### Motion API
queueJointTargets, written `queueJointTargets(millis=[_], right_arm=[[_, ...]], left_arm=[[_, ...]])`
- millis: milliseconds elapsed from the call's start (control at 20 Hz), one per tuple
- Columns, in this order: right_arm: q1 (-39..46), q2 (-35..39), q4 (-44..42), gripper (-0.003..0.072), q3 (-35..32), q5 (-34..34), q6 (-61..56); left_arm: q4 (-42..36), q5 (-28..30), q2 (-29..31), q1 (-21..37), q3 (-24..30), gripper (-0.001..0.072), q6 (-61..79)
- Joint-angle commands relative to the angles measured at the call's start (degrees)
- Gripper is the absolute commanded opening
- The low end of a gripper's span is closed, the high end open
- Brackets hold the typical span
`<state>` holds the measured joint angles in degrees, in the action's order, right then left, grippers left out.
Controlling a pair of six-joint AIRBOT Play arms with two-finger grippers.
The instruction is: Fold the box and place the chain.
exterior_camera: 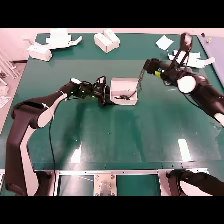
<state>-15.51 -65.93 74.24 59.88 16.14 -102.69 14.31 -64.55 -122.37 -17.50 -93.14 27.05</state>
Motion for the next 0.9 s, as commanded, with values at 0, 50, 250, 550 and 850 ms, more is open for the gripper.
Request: queueJointTargets(millis=[0, 50, 250, 550, 850], right_arm=[[-4.24, 8.48, 0.37, 0.0004, 0.04, -0.04, 2.89], [-5.35, 9.77, 0.37, 0.0004, 0.04, -0.02, 2.89], [-9.42, 11.15, 0.35, 0.0004, 0.02, -0.02, 3.78], [-14.43, 11.13, 0.37, 0.0004, 1.75, -1.79, 6.84], [-15.54, 11.13, 0.35, 0.0004, 6.69, -4.15, 13.03]], left_arm=[[0.02, 0.02, 0.02, 0.04, -0.04, 0.0398, 0.00], [0.02, 0.02, 0.02, 0.04, -0.04, 0.0398, 0.00], [0.02, 0.02, 0.02, 0.04, -0.04, 0.0398, 0.00], [0.02, 0.02, 0.02, 0.04, -0.04, 0.0398, 0.00], [0.02, 0.02, 0.02, 0.04, -0.04, 0.0397, 0.00]])
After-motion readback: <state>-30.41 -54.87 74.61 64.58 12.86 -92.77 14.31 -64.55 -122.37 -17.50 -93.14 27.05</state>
